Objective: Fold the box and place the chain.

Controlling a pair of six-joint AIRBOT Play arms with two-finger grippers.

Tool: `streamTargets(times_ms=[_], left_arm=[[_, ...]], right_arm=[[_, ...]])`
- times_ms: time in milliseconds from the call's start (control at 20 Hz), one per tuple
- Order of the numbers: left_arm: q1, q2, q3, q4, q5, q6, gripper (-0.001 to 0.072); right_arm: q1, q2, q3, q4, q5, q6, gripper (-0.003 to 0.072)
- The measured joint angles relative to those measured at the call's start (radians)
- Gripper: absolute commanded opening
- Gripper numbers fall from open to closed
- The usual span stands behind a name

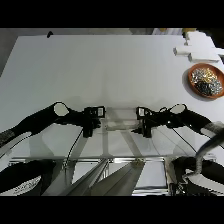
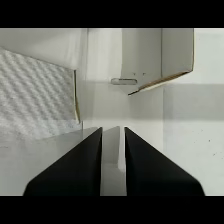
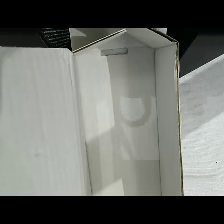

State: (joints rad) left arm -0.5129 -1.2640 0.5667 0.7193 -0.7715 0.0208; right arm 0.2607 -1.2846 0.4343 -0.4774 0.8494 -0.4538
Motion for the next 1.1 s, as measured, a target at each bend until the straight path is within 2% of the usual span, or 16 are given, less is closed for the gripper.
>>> streamTargets(times_ms=[150,200,450,950,1000,1050,1100], left_arm=[[0.009,-0.003,0.0,-0.003,0.016,0.054,0.0412],[0.012,-0.004,0.0,-0.003,0.024,0.066,0.0434],[0.013,-0.004,0.0,-0.004,0.053,0.102,0.0432],[-0.055,-0.004,0.0,-0.004,0.143,0.113,0.0427],[-0.062,-0.004,0.0,-0.005,0.148,0.113,0.0394],[-0.069,-0.004,0.0,-0.005,0.15,0.111,0.0318],[-0.079,-0.004,0.0,-0.005,0.149,0.111,0.0276]], right_arm=[[0.0,0.0,0.0,0.0,0.0,0.0,0.0399],[0.0,0.0,0.0,0.0,0.0,0.0,0.0399],[0.0,0.0,0.0,0.0,0.0,0.0,0.0399],[0.0,0.0,0.0,0.0,0.0,0.0,0.0399],[0.0,0.0,0.0,0.0,0.0,0.0,0.0399],[0.0,0.0,0.0,0.0,0.0,0.0,0.0399],[0.0,0.0,0.0,0.0,0.0,0.0,0.0399]])
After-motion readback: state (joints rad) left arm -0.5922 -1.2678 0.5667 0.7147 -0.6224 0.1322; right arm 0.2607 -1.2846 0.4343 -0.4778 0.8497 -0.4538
